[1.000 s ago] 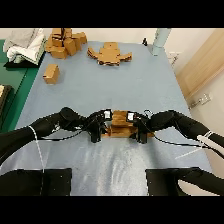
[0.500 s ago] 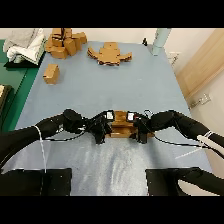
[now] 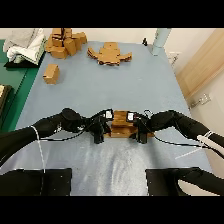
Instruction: Fold the box.
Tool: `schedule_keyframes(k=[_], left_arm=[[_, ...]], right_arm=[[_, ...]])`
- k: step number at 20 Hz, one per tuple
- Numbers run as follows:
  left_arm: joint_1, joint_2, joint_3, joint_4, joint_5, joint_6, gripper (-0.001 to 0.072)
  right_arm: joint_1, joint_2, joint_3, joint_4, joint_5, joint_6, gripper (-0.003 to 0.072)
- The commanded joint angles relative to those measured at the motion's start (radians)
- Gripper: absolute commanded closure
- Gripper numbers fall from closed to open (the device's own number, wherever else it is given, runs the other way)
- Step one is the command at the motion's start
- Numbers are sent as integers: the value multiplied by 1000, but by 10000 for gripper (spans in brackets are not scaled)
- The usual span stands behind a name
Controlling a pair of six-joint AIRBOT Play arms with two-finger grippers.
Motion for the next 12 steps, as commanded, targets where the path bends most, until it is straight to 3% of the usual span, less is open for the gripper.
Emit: schedule_keyframes(k=[1,9,10,11,12], left_arm=[[32,15,-3,109,-38,-82,700],[33,15,-6,113,-40,-77,698],[33,15,-6,113,-40,-76,568],[33,14,-5,113,-40,-73,300],[33,14,-5,112,-40,-73,331]], right_arm=[[0,0,1,0,0,0,161],[0,0,1,0,0,0,162],[0,0,1,0,0,0,162],[0,0,1,0,0,0,161],[0,0,1,0,0,0,162]])
